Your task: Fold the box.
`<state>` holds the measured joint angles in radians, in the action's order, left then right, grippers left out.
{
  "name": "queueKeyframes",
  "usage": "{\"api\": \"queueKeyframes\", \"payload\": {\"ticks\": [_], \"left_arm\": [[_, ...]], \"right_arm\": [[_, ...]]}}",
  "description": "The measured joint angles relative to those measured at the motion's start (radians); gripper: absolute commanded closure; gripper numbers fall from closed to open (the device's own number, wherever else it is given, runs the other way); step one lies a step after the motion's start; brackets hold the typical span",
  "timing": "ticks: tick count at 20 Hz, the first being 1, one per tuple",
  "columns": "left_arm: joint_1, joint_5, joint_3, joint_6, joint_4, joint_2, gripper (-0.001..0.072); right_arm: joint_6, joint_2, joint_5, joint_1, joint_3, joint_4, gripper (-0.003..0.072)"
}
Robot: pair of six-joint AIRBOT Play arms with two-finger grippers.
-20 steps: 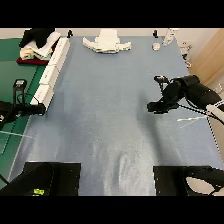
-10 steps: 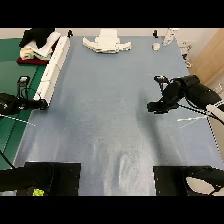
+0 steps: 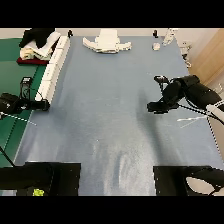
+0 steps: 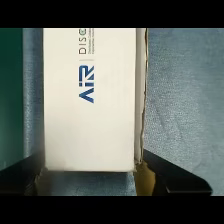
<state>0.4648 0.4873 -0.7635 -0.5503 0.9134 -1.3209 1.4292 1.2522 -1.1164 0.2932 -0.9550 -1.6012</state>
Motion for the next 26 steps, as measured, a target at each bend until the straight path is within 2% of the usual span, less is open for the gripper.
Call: {"api": "queueKeyframes", "payload": {"ticks": [5,11,12,14,15,17,20,23,26], "left_arm": [[0.016,0.083,-0.009,-0.014,0.037,0.046,0.0003],[0.058,0.341,-0.047,-0.058,0.19,0.233,0.0005],[0.063,0.38,-0.05,-0.078,0.208,0.275,0.0096],[0.059,0.443,-0.055,-0.132,0.225,0.357,0.0615],[0.051,0.475,-0.055,-0.154,0.221,0.397,0.0696],[0.013,0.526,-0.058,-0.185,0.195,0.47,0.0696],[-0.12,0.566,-0.061,-0.219,0.159,0.532,0.0697],[-0.311,0.571,-0.08,-0.296,0.145,0.518,0.0697],[-0.483,0.545,-0.119,-0.387,0.138,0.446,0.0696]], "right_arm": [[0.0,0.0,0.0,0.0,0.0,0.0,0.0681],[0.0,0.0,0.0,0.0,0.0,0.0,0.0681],[0.0,0.0,0.0,0.0,0.0,0.0,0.0681],[0.0,0.0,0.0,0.0,0.0,0.0,0.0681],[0.0,0.0,0.0,0.0,0.0,0.0,0.0681],[0.0,0.0,0.0,0.0,0.0,0.0,0.0681],[0.0,0.0,0.0,0.0,0.0,0.0,0.0681],[0.0,0.0,0.0,0.0,0.0,0.0,0.0681],[0.0,0.0,0.0,0.0,0.0,0.0,0.0681]]}}
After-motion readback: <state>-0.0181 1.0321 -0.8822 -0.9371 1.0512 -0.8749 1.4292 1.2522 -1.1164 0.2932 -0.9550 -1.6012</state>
